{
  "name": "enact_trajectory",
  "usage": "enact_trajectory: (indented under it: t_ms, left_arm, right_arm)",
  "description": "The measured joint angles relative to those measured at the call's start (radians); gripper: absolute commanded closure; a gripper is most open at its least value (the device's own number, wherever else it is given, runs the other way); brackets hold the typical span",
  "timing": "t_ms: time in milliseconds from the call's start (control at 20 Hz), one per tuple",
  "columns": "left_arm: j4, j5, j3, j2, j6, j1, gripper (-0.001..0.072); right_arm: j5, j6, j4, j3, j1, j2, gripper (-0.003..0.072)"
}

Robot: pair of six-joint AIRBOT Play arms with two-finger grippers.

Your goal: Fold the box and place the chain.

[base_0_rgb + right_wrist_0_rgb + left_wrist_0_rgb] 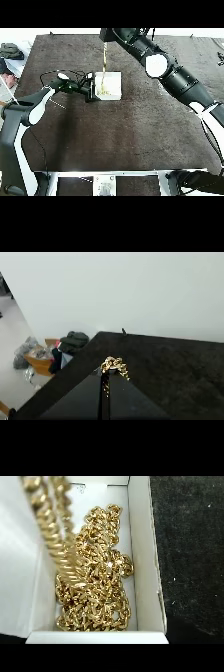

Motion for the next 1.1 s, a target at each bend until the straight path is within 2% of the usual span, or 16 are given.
enact_trajectory:
  t_ms: [350, 400, 450, 500, 550, 650, 700, 850, 1000, 1100]
  left_arm:
    - [0.0, 0.0, 0.0, 0.0, 0.0, 0.0, 0.0403]
    - [0.0, 0.0, 0.0, 0.0, 0.0, 0.0, 0.0403]
    - [0.0, 0.0, 0.0, 0.0, 0.0, 0.0, 0.0403]
    - [0.0, 0.0, 0.0, 0.0, 0.0, 0.0, 0.0403]
    - [0.0, 0.0, 0.0, 0.0, 0.0, 0.0, 0.0403]
    - [0.001, 0.0, 0.0, 0.0, 0.0, 0.0, 0.0403]
    - [0.001, 0.0, 0.0, 0.0, 0.0, 0.0, 0.0403]
    - [0.0, 0.0, 0.0, 0.0, 0.0, 0.0, 0.0403]
    - [0.0, 0.0, 0.0, 0.0, 0.0, 0.0, 0.0403]
    - [0.0, 0.0, 0.0, 0.0, 0.0, 0.0, 0.0403]
  right_arm:
    - [0.149, -0.006, -0.014, -0.155, -0.01, 0.0, 0.0697]
    - [0.159, -0.006, -0.014, -0.183, -0.013, 0.0, 0.0665]
    - [0.163, -0.006, -0.014, -0.207, -0.018, 0.0, 0.0484]
    - [0.165, -0.007, -0.014, -0.226, -0.027, 0.0, 0.0477]
    - [0.169, -0.011, -0.017, -0.239, -0.038, 0.0, 0.0535]
    - [0.172, -0.015, -0.017, -0.255, -0.063, 0.0, 0.0534]
    - [0.177, -0.017, -0.016, -0.26, -0.076, 0.0, 0.0502]
    - [0.203, -0.042, -0.014, -0.265, -0.125, 0.0, 0.052]
    - [0.268, -0.116, 0.019, -0.22, -0.185, -0.021, 0.052]
    - [0.371, -0.241, 0.112, -0.144, -0.237, -0.069, 0.052]
